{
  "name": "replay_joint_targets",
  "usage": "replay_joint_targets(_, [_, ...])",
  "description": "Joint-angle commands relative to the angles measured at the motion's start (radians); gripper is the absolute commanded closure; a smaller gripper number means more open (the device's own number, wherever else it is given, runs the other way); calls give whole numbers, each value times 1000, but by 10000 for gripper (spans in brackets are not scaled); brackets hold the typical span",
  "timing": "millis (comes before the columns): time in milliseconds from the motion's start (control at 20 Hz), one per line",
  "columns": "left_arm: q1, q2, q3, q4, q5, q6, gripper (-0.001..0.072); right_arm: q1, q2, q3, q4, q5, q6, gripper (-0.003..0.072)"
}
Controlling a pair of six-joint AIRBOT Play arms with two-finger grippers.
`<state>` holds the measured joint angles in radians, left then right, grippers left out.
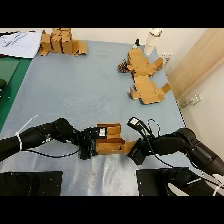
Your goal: Fold the box.
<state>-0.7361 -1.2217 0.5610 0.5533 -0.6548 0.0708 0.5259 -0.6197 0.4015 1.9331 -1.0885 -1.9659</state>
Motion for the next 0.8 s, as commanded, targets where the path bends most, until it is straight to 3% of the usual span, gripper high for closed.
replay_joint_targets(0, [1, 0, 1, 0, 0, 0, 246, 6, -60, 2, -126, 40, -203, 237])
replay_joint_targets(300, [1, 0, 1, 0, 0, 0, 246, 61, -99, 2, -100, 221, -518, 237])
replay_joint_targets(750, [1, 0, 1, 0, 0, 0, 246, 61, -109, 4, 66, 279, -683, 249])
